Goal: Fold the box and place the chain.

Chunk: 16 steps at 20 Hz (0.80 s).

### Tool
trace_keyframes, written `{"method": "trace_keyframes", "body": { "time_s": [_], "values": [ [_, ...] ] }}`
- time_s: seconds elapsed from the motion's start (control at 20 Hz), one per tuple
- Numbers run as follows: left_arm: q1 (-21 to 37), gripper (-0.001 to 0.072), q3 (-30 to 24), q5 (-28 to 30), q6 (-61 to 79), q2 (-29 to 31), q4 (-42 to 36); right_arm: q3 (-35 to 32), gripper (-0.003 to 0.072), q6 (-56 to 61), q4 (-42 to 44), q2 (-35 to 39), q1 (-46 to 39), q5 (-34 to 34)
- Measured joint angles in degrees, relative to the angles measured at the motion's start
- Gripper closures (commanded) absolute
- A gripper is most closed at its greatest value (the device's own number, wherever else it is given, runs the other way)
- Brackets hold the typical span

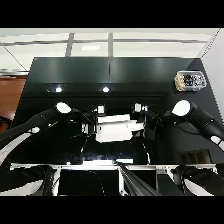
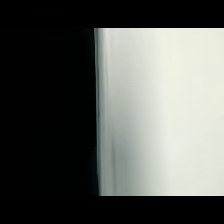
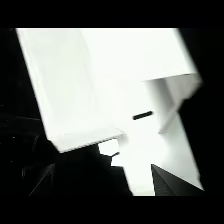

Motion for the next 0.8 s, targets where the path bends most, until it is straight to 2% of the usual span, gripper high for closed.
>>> {"method": "trace_keyframes", "body": {
  "time_s": [0.35,0.6,0.8],
  "values": [
    [0.0,0.0683,0.0,0.1,0.5,-0.1,-0.4,-5.8,-0.0025,-4.8,3.3,-0.9,7.6,-10.5],
    [0.0,0.0684,0.0,0.1,0.5,-0.1,-0.4,-5.4,-0.0024,-5.4,5.7,0.2,8.9,-15.5],
    [0.0,0.0683,0.0,0.2,0.5,-0.1,-0.4,-3.9,-0.0024,-5.6,3.8,1.8,9.0,-17.4]
  ]
}}
